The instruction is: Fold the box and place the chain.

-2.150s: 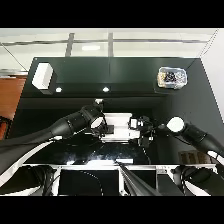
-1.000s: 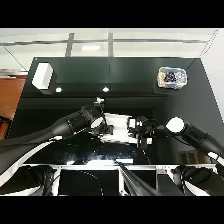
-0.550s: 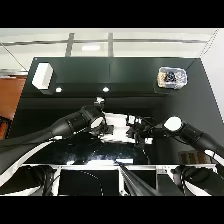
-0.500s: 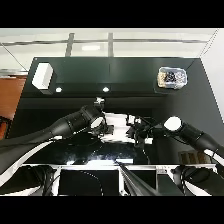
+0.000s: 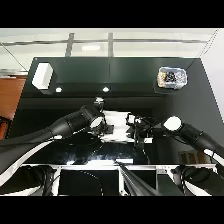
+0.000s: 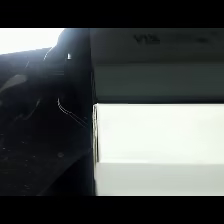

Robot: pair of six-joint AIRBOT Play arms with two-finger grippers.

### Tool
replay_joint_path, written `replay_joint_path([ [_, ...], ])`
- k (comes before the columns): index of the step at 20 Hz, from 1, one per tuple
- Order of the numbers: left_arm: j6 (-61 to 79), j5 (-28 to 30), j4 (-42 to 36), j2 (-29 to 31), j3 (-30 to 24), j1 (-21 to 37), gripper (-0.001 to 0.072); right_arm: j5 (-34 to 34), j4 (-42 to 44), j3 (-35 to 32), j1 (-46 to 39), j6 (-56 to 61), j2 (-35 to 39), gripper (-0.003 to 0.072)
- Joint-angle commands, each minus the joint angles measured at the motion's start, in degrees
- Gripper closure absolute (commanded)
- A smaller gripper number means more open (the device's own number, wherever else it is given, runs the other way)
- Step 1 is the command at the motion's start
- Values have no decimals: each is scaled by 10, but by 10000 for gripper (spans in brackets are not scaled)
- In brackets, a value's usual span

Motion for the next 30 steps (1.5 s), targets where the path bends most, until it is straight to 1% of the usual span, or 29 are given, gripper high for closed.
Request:
replay_joint_path([
  [1,1,-1,0,0,0,0,683,3,-1,1,-6,67,2,669],
  [2,1,-1,0,0,0,0,682,14,-10,3,-22,139,7,670],
  [3,1,-1,0,0,0,0,683,52,-27,10,-49,207,15,670],
  [5,1,-1,0,0,0,0,683,160,-62,33,-124,326,34,669],
  [7,1,-1,0,0,0,0,683,255,-87,56,-224,403,50,669],
  [8,1,-1,0,0,0,0,683,289,-91,64,-279,413,55,668],
  [9,1,-1,0,0,0,0,683,310,-91,67,-341,430,57,668],
  [11,1,-1,0,0,0,0,683,302,-110,66,-443,528,57,669],
  [12,1,-1,0,0,0,0,683,297,-156,66,-483,612,57,669],
  [13,1,-1,0,0,0,0,683,299,-229,65,-504,692,57,669],
  [14,1,-1,0,0,0,0,683,308,-291,63,-506,742,57,669],
  [15,1,-1,0,0,0,0,683,322,-324,59,-503,763,56,669],
  [16,1,-1,0,0,0,0,683,337,-330,51,-497,763,55,669],
  [17,1,-1,0,0,0,0,683,345,-316,41,-488,763,54,669],
  [18,1,-1,0,0,0,0,683,344,-285,24,-473,758,54,669],
  [20,1,-1,0,0,0,0,683,313,-207,-19,-436,728,52,669],
  [21,1,-1,0,0,0,0,683,297,-182,-39,-414,726,48,669],
  [23,1,-1,0,0,0,0,683,270,-164,-62,-369,722,33,669],
  [25,1,-1,0,0,0,0,683,252,-123,-65,-333,701,13,669],
  [27,1,-1,0,0,0,0,683,253,-33,-65,-307,624,0,668],
  [30,1,-1,0,0,0,0,683,255,58,-65,-296,557,0,668],
])
